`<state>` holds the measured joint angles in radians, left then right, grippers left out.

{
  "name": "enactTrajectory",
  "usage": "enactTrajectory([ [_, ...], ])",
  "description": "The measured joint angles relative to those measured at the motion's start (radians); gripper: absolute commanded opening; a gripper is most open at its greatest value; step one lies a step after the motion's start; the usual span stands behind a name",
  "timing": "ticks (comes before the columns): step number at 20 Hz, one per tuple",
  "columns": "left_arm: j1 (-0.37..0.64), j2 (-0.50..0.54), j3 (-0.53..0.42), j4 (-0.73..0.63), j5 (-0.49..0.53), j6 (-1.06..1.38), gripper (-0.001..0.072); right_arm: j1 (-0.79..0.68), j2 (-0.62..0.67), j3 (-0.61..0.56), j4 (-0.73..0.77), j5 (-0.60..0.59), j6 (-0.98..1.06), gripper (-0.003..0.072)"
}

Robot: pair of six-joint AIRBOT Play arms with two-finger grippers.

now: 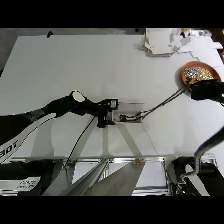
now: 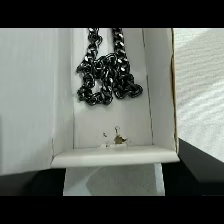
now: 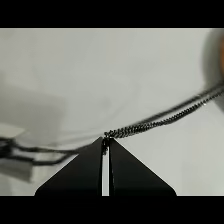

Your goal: Fold the box and place the chain.

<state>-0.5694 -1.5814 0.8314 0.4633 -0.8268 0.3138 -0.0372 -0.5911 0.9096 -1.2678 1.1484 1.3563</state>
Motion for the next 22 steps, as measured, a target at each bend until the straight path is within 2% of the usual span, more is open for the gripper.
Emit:
enactTrajectory([
  [5, 0.0, 0.0, 0.0, 0.0, 0.0, 0.0, 0.0253, 0.0, 0.069, 0.0, 0.204, 0.074, -0.044, 0.0017],
  [14, 0.0, 0.0, 0.0, 0.0, 0.0, 0.0, 0.0253, 0.003, 0.054, 0.0, 0.461, 0.104, -0.105, 0.0016],
  [18, 0.0, 0.0, 0.0, 0.0, 0.0, 0.0, 0.0253, 0.09, 0.006, 0.0, 0.499, 0.101, -0.137, 0.0017],
  [22, 0.0, 0.0, 0.0, 0.0, 0.0, 0.0, 0.0253, 0.268, -0.093, 0.0, 0.414, 0.043, -0.141, 0.0017],
])
